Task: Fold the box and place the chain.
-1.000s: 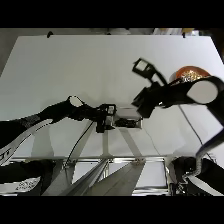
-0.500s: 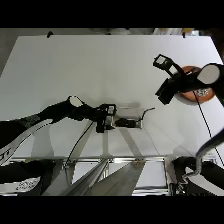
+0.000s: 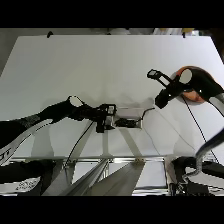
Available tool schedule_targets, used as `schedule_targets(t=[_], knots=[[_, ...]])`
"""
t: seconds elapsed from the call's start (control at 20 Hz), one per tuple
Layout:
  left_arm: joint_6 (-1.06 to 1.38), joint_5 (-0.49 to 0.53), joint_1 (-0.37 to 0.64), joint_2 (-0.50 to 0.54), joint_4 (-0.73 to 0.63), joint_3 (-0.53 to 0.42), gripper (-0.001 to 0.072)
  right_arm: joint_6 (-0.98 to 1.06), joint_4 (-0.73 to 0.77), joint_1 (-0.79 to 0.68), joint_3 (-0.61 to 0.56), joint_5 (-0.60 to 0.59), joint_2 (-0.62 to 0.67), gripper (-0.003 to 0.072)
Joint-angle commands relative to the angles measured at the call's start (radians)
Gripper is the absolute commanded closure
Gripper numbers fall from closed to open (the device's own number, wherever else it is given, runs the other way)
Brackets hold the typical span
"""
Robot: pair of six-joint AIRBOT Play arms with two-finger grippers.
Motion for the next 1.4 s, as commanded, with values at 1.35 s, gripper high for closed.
schedule_targets(t=[1.35], knots=[[0.0, 0.0, 0.001, 0.0, 0.0, 0.0, 0.0437, 0.249, -0.001, 0.054, -0.065, 0.077, 0.179, 0.0677]])
